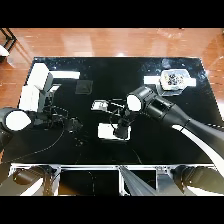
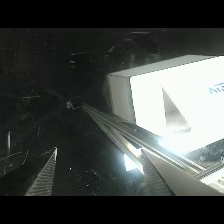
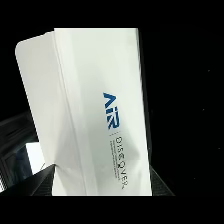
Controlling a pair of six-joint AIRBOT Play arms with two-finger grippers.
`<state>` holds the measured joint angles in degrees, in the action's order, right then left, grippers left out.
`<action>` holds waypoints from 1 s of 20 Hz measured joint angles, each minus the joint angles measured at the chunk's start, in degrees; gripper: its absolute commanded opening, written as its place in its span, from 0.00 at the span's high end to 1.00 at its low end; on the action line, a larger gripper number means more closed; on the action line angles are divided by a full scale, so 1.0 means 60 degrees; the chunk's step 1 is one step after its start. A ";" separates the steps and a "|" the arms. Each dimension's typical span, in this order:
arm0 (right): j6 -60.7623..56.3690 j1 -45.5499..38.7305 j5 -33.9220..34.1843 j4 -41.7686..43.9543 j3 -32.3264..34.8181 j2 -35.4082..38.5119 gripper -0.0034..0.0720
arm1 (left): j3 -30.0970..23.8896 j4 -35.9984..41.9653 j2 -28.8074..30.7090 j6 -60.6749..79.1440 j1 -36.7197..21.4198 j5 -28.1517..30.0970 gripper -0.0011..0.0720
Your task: Fold the box and place the chain.
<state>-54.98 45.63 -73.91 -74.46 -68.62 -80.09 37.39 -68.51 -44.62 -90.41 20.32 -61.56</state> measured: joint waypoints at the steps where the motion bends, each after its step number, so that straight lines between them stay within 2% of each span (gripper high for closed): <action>1: -0.0025 0.0011 0.0033 -0.0033 0.0004 0.0000 0.02 | 0.0000 0.0000 -0.0004 0.0000 0.0000 0.0000 0.12; 6: -0.0069 0.0040 0.0080 -0.0131 0.0004 -0.0055 0.03 | 0.0000 0.0000 -0.0004 0.0000 0.0000 -0.0004 0.12; 7: -0.0087 0.0047 0.0073 -0.0135 0.0000 -0.0084 0.08 | 0.0000 0.0000 -0.0004 0.0000 0.0000 -0.0007 0.12; 8: -0.0087 0.0047 0.0062 -0.0138 0.0000 -0.0117 0.26 | 0.0000 0.0000 0.0000 0.0000 0.0000 -0.0007 0.12; 9: -0.0091 0.0047 0.0047 -0.0138 0.0000 -0.0135 0.26 | 0.0000 0.0000 -0.0004 0.0000 0.0000 -0.0011 0.12; 10: -0.0091 0.0047 0.0047 -0.0142 0.0004 -0.0153 0.31 | 0.0000 0.0000 0.0000 0.0000 0.0000 -0.0011 0.12; 13: -0.0095 0.0047 0.0036 -0.0153 -0.0007 -0.0171 0.58 | 0.0000 0.0000 -0.0004 0.0000 0.0000 -0.0011 0.12; 14: -0.0091 0.0047 0.0018 -0.0131 -0.0007 -0.0171 0.64 | 0.0000 0.0000 -0.0004 0.0004 0.0000 -0.0011 0.12; 20: -0.0087 0.0047 -0.0051 -0.0131 0.0000 -0.0182 0.64 | -0.0004 -0.0004 -0.0004 0.0004 0.0000 -0.0011 0.12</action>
<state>-55.51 45.91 -74.22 -75.24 -68.62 -81.19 37.36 -68.53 -44.64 -90.39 20.32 -61.63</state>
